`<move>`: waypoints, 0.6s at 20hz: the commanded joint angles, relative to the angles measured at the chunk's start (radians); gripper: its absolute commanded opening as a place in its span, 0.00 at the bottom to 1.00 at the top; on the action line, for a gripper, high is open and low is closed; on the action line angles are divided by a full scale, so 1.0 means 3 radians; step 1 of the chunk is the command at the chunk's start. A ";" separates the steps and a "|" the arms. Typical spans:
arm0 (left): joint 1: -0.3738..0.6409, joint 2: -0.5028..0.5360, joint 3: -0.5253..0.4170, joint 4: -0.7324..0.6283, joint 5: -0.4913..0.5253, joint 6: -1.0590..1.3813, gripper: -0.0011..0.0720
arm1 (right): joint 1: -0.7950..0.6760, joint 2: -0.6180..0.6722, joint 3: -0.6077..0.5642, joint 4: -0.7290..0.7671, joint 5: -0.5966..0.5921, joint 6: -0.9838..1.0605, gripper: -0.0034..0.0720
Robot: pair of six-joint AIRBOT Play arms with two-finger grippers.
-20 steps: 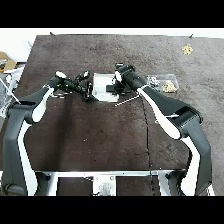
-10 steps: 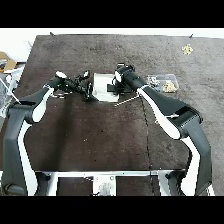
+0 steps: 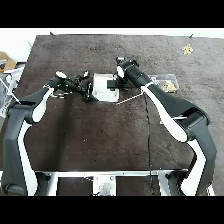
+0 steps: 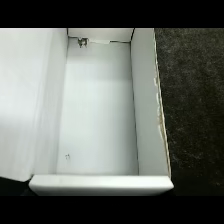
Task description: Fold the box and place the chain.
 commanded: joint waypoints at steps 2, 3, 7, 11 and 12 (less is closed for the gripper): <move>0.0003 0.0000 0.0003 0.0003 0.0000 0.0001 0.50 | -0.0114 0.0491 0.0004 -0.0036 -0.0047 -0.0636 0.69; 0.0003 0.0000 0.0003 0.0003 0.0000 0.0001 0.50 | -0.0179 0.0633 0.0004 -0.0109 -0.0065 -0.0787 0.63; 0.0003 0.0000 0.0003 0.0003 0.0000 0.0001 0.50 | -0.0703 0.0914 0.0004 -0.0231 0.0045 -0.1102 0.48; 0.0003 0.0000 0.0003 0.0003 0.0001 0.0001 0.50 | -0.1302 0.0792 -0.0010 -0.0145 0.0356 -0.1264 0.47; 0.0003 0.0000 0.0003 0.0003 0.0001 0.0001 0.50 | -0.1422 0.0730 -0.0013 -0.0053 0.0404 -0.1363 0.43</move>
